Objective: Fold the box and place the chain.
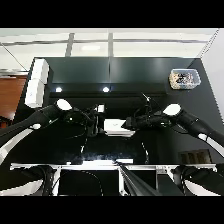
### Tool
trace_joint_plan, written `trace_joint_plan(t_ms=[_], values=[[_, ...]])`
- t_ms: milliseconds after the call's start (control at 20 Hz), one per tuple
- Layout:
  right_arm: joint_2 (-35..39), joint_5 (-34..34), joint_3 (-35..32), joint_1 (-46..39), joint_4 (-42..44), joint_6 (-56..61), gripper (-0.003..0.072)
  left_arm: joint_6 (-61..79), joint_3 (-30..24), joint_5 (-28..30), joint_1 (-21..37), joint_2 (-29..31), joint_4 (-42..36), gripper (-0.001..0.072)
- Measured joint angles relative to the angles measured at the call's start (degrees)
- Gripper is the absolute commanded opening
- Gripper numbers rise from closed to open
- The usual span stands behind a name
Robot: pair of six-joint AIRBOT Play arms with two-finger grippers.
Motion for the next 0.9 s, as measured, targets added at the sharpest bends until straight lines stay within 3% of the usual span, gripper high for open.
trace_joint_plan(t_ms=[50, 100, 300, 600, 900], values=[[0.4, 0.6, 0.4, -0.3, -0.8, 0.0, 0.0006, -0.2, 0.0, 0.0, 0.0, 0.0, 0.0, 0.0663], [1.1, 1.7, 1.0, -0.9, -1.5, 0.0, 0.0006, -0.4, 0.0, 0.7, -0.1, 0.0, 1.2, 0.0703], [7.6, 10.1, 4.0, -6.9, -3.7, 0.5, 0.0006, -0.6, 0.7, -0.5, 0.0, 1.8, 2.4, 0.0708], [22.2, 24.2, 7.1, -25.5, -25.6, 9.0, 0.0007, -5.6, 1.5, -0.4, -0.3, 10.6, 7.1, 0.0708], [27.1, 26.7, 6.2, -33.0, -32.5, 12.1, 0.0007, -8.7, 3.1, 5.2, -8.4, 9.7, 4.2, 0.0707]])
